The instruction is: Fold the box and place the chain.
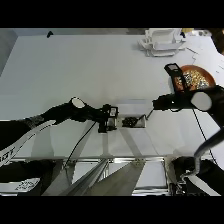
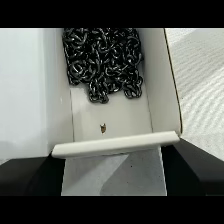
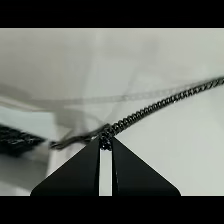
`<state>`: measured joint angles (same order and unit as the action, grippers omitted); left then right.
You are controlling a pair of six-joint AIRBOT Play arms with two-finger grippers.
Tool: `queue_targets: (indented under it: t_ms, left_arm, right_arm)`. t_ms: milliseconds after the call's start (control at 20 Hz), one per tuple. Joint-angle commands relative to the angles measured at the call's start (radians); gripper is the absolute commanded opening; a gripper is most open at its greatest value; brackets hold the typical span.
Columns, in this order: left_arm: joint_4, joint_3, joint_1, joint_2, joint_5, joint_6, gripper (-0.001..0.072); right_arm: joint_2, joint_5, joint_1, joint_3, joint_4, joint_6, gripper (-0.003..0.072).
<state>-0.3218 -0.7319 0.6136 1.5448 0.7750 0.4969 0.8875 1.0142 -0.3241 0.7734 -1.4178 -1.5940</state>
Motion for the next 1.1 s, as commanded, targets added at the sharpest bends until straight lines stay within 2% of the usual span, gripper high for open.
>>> queue_targets:
  t_ms: [0,250,450,950,1050]
  left_arm:
    - [0.000,0.000,-0.001,0.000,0.000,0.000,0.0140]
    - [0.000,0.000,-0.001,0.000,0.000,0.000,0.0140]
    - [0.000,0.000,-0.001,0.000,0.000,0.000,0.0140]
    - [0.000,0.000,-0.001,0.000,0.000,0.000,0.0140]
    - [0.000,0.000,-0.001,0.000,0.000,0.000,0.0140]
  right_arm:
    - [-0.103,0.020,-0.001,0.001,0.235,0.117,0.0015]
    - [-0.145,0.029,-0.001,0.001,0.517,0.253,0.0015]
    - [-0.146,0.049,-0.001,0.001,0.676,0.359,0.0015]
    - [-0.145,0.024,-0.001,-0.002,0.751,0.452,0.0015]
    - [-0.145,0.027,-0.001,-0.002,0.808,0.488,0.0015]
